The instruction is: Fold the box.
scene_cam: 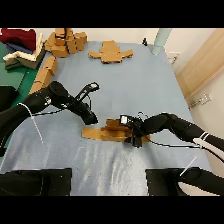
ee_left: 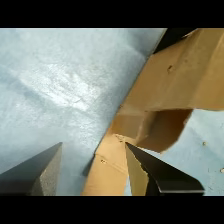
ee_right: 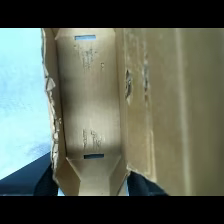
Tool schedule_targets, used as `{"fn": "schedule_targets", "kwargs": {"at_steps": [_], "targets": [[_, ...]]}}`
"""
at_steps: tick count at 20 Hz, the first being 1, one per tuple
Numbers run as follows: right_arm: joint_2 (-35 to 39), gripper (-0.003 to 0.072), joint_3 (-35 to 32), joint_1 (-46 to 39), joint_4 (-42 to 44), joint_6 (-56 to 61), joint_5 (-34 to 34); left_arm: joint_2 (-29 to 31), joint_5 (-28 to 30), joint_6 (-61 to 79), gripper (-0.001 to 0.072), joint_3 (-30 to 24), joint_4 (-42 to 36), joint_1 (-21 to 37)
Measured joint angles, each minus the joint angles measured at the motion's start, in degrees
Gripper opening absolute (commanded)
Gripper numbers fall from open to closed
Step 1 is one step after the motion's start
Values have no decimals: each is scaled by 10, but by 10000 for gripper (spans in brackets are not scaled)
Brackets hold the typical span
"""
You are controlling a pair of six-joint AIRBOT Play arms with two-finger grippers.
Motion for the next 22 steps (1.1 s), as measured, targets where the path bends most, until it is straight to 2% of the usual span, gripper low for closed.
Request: {"fn": "schedule_targets", "kwargs": {"at_steps": [19,20,21,22], "targets": [[-10,528,0,28,1,-40,-6,1,-2,-6,589,0,12,4],[-10,528,0,29,1,-40,-6,1,-2,-6,498,0,13,4],[-10,528,0,30,0,-40,-6,1,-2,-7,124,0,14,4],[-10,528,0,30,0,-40,-6,1,-3,-9,13,0,16,4]]}}
